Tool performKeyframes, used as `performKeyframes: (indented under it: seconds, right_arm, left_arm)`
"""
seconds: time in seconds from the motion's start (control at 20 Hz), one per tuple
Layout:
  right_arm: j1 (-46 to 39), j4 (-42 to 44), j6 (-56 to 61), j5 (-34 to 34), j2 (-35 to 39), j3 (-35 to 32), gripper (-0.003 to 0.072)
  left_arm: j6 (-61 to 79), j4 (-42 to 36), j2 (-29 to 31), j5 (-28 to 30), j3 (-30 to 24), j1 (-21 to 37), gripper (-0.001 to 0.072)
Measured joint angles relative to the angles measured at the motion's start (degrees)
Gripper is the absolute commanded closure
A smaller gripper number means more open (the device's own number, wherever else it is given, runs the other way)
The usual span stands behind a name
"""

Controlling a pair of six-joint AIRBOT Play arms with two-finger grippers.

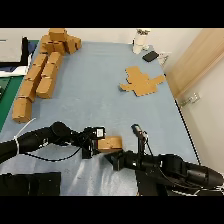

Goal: Fold the box.

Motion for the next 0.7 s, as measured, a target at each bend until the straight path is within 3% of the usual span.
performKeyframes:
  seconds: [0.15, 0.3, 0.7]
  right_arm:
    - [-3.8, 0.6, 5.1, 7.6, -2.4, -1.7, 0.0679]
    - [-5.5, 0.9, 7.3, 10.9, -3.8, -2.4, 0.068]
    - [-6.4, 0.2, 8.8, 11.7, -9.2, -2.7, 0.068]
  left_arm:
    - [0.0, 0.0, 0.0, 0.0, 0.0, 0.0, 0.0318]
    - [0.0, 0.0, 0.0, 0.0, 0.0, 0.0, 0.0318]
    - [0.0, 0.0, 0.0, 0.0, 0.0, 0.0, 0.0318]
